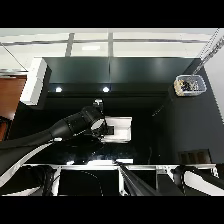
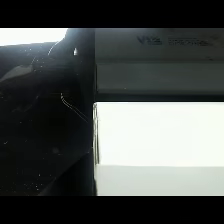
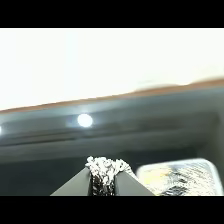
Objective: Fold the box and place the chain.
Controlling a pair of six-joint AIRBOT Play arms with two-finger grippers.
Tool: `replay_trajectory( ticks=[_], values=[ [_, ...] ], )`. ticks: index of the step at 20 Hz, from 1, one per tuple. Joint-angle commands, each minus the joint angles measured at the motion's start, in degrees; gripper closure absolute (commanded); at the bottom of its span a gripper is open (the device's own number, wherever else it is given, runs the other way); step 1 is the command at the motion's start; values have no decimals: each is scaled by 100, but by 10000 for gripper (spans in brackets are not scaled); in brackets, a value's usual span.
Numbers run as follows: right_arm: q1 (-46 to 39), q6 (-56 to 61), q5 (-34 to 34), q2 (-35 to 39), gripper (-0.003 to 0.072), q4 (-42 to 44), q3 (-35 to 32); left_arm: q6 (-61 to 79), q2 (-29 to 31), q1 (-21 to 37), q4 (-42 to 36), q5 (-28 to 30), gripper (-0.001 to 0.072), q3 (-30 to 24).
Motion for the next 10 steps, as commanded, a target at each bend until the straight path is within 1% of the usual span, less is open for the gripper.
replay_trajectory(
  ticks=[1,4,7,10],
  values=[
    [483,-358,446,678,682,400,-109,0,-2,-2,0,-2,684,4],
    [1139,-470,667,1241,683,409,-529,0,-2,-2,2,-2,684,4],
    [1624,-466,831,1587,683,446,-704,0,-2,-2,2,2,684,4],
    [2033,-466,1012,1770,683,625,-789,0,-2,-2,2,-2,684,4]
  ],
)
